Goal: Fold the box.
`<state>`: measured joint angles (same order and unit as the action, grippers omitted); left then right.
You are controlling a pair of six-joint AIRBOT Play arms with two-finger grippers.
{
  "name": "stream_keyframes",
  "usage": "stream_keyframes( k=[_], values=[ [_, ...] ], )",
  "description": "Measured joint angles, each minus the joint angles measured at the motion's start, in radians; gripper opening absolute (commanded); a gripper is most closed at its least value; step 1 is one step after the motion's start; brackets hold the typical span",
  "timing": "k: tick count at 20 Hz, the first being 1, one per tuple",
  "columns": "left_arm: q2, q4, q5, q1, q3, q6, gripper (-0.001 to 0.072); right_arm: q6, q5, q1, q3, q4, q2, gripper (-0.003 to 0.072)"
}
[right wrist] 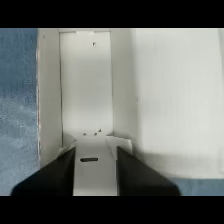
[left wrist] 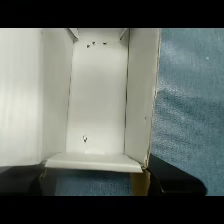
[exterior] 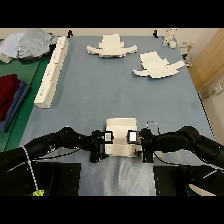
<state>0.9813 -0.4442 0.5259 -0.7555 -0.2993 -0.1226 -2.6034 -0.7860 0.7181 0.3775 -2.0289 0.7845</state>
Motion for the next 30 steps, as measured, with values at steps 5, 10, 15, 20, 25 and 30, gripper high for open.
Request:
stream_keyframes(
  k=[5, 10, 15, 20, 25, 30],
  values=[
    [0.0, 0.0, 0.0, 0.0, 0.0, 0.0, 0.0611, 0.367, -0.149, -0.003, 0.046, 0.244, -0.046, 0.0003],
    [0.0, 0.0, 0.0, 0.0, 0.0, 0.0, 0.0611, 0.945, -0.336, -0.093, 0.086, 0.562, -0.091, 0.0002],
    [0.0, 0.0, 0.0, 0.0, 0.0, 0.0, 0.0611, 1.257, -0.467, -0.39, 0.091, 0.523, -0.086, 0.0002],
    [0.0, 0.0, 0.0, 0.0, 0.0, 0.0, 0.0611, 1.196, -0.494, -0.686, 0.044, 0.244, -0.032, 0.0001],
    [0.0, 0.0, 0.0, 0.0, 0.0, 0.0, 0.0611, 1.041, -0.484, -0.813, -0.039, 0.0, 0.011, 0.0001],
    [0.0, 0.0, 0.0, 0.0, 0.0, 0.0, 0.0611, 0.934, -0.492, -0.837, -0.09, -0.144, 0.024, 0.0001]
  ],
)
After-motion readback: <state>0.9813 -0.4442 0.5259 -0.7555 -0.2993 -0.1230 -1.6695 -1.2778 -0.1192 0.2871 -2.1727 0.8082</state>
